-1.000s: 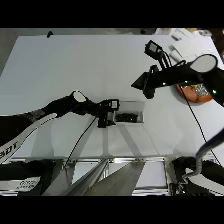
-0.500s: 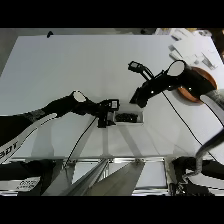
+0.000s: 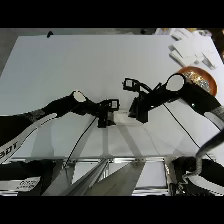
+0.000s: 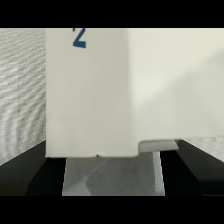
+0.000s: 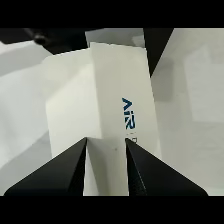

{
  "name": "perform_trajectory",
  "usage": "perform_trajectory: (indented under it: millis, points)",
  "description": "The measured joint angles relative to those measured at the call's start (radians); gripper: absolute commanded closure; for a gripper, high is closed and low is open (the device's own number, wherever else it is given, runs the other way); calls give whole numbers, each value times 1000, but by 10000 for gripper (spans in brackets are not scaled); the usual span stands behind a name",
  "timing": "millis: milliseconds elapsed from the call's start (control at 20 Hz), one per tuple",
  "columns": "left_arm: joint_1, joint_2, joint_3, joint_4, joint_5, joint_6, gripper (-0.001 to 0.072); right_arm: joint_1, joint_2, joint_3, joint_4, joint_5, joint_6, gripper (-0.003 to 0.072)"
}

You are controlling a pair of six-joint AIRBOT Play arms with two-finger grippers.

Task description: Fold the box and place the chain.

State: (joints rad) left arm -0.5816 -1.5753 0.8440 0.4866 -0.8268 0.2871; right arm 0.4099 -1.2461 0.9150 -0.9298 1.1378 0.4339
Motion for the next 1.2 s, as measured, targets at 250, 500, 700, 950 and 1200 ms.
perform_trajectory:
  millis: [250, 500, 700, 950, 1200]
  points:
    - [0, 0, 0, 0, 0, 0, 570, 47, 11, -10, -54, -40, -17, 385]
    - [0, 0, 0, -1, 1, -2, 570, 82, 13, -11, -127, -87, -39, 443]
    - [0, 0, 0, -3, 8, -3, 570, 105, 13, -12, -174, -121, -43, 531]
    - [1, 0, 0, -2, 6, -2, 570, 113, 14, -12, -197, -134, -42, 587]
    - [1, 0, 0, -1, 4, -2, 570, 113, 27, -12, -208, -150, -39, 587]
